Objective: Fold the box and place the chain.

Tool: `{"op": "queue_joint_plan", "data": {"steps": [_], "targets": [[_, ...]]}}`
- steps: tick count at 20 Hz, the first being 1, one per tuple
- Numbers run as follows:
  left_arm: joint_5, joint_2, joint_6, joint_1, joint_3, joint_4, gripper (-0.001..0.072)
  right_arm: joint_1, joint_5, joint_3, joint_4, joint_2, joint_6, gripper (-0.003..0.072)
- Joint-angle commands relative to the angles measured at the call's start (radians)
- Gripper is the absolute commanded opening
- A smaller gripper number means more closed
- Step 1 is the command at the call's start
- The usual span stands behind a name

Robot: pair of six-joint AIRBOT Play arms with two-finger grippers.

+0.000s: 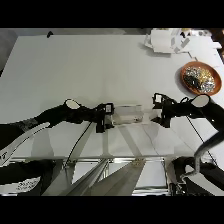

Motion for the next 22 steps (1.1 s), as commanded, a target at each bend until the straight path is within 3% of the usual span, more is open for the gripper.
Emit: {"op": "queue_joint_plan", "data": {"steps": [1,2,3,4,6,9,11,13,19,22], "targets": [[-0.002,0.001,0.0,0.001,0.0,0.001,0.0136,-0.023,0.094,0.001,0.21,0.082,0.064,0.049],[-0.002,0.001,0.0,0.001,0.0,0.001,0.0136,-0.018,0.117,0.001,0.297,0.091,0.064,0.0343],[-0.002,0.001,0.0,0.001,0.0,0.001,0.0136,-0.007,0.146,0.001,0.377,0.092,0.062,0.0119],[-0.002,0.001,0.001,0.001,0.0,0.001,0.0136,0.016,0.161,0.001,0.439,0.091,0.059,0.0019],[-0.002,0.001,0.001,0.001,0.0,0.001,0.0136,0.097,0.083,0.001,0.483,0.08,0.058,0.0019],[-0.002,0.001,0.001,0.001,0.0,0.001,0.0136,0.24,-0.153,0.001,0.507,0.026,0.062,0.0019],[-0.002,0.001,0.001,0.001,0.0,0.001,0.0136,0.285,-0.315,0.001,0.572,-0.026,0.1,0.0019],[-0.002,0.001,0.0,0.001,0.0,0.001,0.0136,0.282,-0.394,0.001,0.615,-0.073,0.154,0.0019],[-0.002,0.001,0.0,0.001,0.0,0.001,0.0136,0.277,-0.379,0.001,0.39,-0.139,0.312,0.0019],[-0.002,0.001,0.0,0.001,0.0,0.001,0.0136,0.277,-0.352,0.001,0.4,-0.132,0.311,0.0019]]}}
